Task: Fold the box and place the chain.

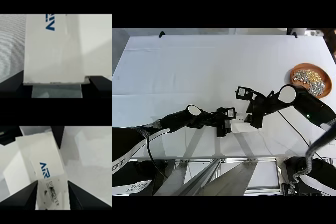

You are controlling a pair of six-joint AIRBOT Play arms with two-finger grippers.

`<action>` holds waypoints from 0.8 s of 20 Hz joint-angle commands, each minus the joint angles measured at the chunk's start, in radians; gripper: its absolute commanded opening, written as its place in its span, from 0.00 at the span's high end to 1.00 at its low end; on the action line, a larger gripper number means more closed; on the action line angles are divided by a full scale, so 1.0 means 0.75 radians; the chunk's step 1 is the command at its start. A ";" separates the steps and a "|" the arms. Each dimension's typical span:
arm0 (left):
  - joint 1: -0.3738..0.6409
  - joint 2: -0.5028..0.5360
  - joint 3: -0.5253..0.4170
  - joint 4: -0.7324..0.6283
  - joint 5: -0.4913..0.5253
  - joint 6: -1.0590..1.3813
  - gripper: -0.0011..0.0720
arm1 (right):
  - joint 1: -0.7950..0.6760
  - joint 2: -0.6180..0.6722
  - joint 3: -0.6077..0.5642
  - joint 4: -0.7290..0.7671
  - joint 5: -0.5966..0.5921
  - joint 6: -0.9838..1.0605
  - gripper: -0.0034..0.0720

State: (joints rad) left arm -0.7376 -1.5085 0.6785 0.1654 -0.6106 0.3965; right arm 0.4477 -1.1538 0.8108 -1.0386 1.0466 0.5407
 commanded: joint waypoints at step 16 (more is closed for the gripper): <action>0.001 0.001 0.002 0.000 0.000 0.000 0.80 | -0.262 0.234 -0.134 0.120 0.117 -0.193 0.41</action>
